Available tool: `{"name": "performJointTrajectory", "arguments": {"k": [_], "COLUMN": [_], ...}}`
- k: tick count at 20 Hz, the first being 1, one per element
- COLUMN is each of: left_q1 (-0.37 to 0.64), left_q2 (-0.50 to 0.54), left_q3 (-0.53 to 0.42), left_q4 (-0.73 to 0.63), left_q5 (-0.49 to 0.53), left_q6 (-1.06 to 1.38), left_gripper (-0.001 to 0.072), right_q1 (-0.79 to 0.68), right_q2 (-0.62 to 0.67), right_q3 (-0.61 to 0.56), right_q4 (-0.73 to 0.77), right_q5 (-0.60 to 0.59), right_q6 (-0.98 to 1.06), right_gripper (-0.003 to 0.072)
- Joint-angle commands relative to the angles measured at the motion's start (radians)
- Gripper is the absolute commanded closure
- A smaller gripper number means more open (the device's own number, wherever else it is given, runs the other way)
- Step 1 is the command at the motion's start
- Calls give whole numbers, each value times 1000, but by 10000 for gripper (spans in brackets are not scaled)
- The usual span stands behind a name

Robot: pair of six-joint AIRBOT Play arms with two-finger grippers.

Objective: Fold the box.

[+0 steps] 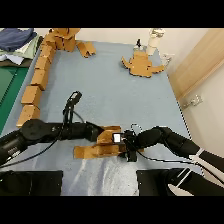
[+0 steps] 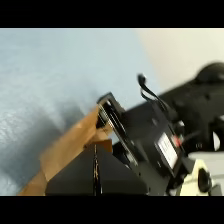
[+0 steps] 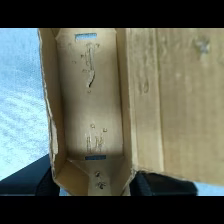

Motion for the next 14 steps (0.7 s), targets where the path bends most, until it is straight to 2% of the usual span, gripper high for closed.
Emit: {"name": "performJointTrajectory", "arguments": {"k": [1,3,4,5,6,10,14], "left_q1": [0,-3,-5,-4,-4,-4,-5], "left_q2": [131,159,158,153,146,79,-26], "left_q3": [-66,-76,-75,-76,-75,-75,-70], "left_q4": [95,335,416,465,484,488,487], "left_q5": [-162,-268,-288,-288,-278,-247,-222], "left_q6": [102,103,111,150,210,471,549], "left_gripper": [701,698,553,93,-11,-11,-11], "right_q1": [1,1,1,1,1,1,1], "right_q2": [1,1,1,1,1,1,1], "right_q3": [0,0,0,0,0,0,0], "right_q4": [0,0,0,0,0,0,0], "right_q5": [-1,-1,-1,-1,-1,-1,-1], "right_q6": [0,0,0,0,0,0,0], "right_gripper": [181,181,181,181,181,182,181]}}
